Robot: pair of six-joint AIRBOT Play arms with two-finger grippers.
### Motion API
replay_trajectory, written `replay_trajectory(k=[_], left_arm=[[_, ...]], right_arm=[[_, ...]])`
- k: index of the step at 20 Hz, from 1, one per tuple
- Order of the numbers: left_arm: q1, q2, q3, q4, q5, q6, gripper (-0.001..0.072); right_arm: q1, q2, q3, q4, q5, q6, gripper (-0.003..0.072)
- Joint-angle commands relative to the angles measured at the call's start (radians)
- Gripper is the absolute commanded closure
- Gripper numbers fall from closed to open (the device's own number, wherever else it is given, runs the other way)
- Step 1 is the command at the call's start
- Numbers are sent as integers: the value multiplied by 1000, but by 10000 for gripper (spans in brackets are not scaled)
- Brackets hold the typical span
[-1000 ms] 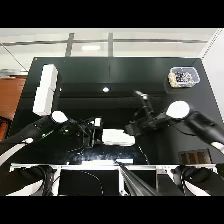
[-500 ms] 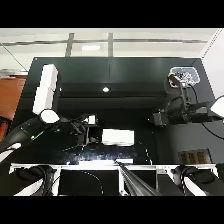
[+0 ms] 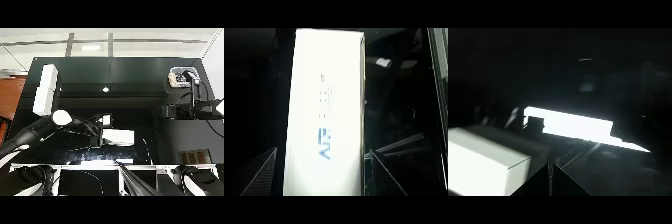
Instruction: Fold the box and place the chain.
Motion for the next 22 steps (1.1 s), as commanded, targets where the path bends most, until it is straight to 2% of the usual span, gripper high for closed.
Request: replay_trajectory(k=[1,9,17,19,22], left_arm=[[-60,-93,64,-10,50,-41,-3],[-65,-140,89,3,-6,-84,-3],[-73,-145,89,5,-2,-84,-3],[-89,-164,89,14,19,-84,-4],[-147,-201,89,58,132,-112,-4]], right_arm=[[-56,1,1,-98,-10,93,647],[-61,1,1,-98,0,93,647],[-61,1,1,-98,0,94,647],[-61,1,1,-98,0,94,647],[-61,1,1,-98,-1,94,647]])
